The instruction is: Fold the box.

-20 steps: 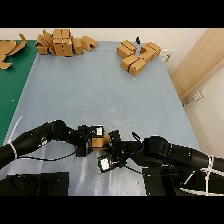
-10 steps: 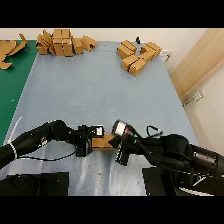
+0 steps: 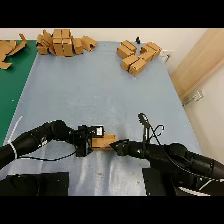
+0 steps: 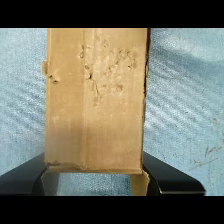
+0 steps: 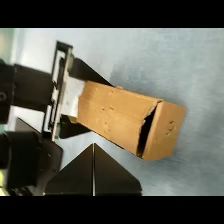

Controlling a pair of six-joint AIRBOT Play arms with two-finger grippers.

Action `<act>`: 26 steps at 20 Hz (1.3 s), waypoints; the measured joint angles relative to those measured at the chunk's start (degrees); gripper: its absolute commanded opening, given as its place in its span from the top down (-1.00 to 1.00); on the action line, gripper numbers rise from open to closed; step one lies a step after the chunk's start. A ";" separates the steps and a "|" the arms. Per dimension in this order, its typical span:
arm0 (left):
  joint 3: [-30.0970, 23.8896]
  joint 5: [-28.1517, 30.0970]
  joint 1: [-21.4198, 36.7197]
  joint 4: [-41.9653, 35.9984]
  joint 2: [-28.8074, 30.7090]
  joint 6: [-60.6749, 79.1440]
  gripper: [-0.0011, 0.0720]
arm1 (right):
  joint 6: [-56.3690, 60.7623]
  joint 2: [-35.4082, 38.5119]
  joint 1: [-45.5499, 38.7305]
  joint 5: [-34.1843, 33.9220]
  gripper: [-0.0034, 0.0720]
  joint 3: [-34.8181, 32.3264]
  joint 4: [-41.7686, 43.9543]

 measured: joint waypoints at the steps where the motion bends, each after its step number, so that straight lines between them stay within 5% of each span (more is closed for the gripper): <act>1: 0.00 -0.02 0.00 0.00 0.00 -0.02 -0.47 | 0.87 -0.42 0.50 2.36 0.91 -0.98 1.31; 8: 0.00 0.00 0.00 0.00 0.00 -0.02 -0.47 | 2.93 -3.98 2.14 9.27 0.91 -3.63 4.72; 26: 0.00 0.00 0.00 0.00 0.00 -0.02 -0.47 | 3.32 -4.11 3.87 10.03 0.91 -4.81 5.25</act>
